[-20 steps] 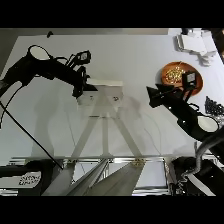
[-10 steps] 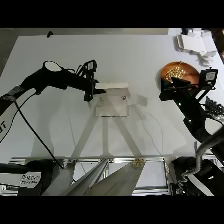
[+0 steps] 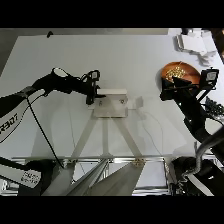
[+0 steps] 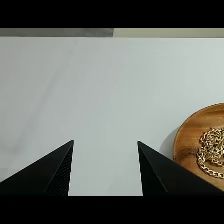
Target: Fold the box and place the chain.
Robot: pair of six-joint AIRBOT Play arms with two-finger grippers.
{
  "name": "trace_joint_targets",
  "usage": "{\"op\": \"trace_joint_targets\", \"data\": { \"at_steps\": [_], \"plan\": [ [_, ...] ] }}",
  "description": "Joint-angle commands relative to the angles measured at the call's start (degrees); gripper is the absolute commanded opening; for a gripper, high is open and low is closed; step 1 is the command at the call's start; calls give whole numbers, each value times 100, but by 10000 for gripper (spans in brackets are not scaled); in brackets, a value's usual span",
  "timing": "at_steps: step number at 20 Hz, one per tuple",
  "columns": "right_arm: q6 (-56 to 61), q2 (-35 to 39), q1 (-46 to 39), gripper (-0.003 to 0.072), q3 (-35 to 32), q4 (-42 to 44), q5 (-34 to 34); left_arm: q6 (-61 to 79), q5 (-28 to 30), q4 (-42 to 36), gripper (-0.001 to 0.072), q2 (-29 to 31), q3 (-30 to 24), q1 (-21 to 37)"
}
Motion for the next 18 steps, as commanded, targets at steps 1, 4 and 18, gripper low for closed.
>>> {"op": "trace_joint_targets", "data": {
  "at_steps": [1,4,18],
  "plan": [
    [0,4,2,438,7,0,0,155,33,-7,1,-129,0,-2],
    [0,4,2,438,7,2,2,195,33,-4,3,-153,0,-2],
    [1412,-199,4,441,415,-2883,3355,190,31,-4,5,-153,0,2]
  ]
}}
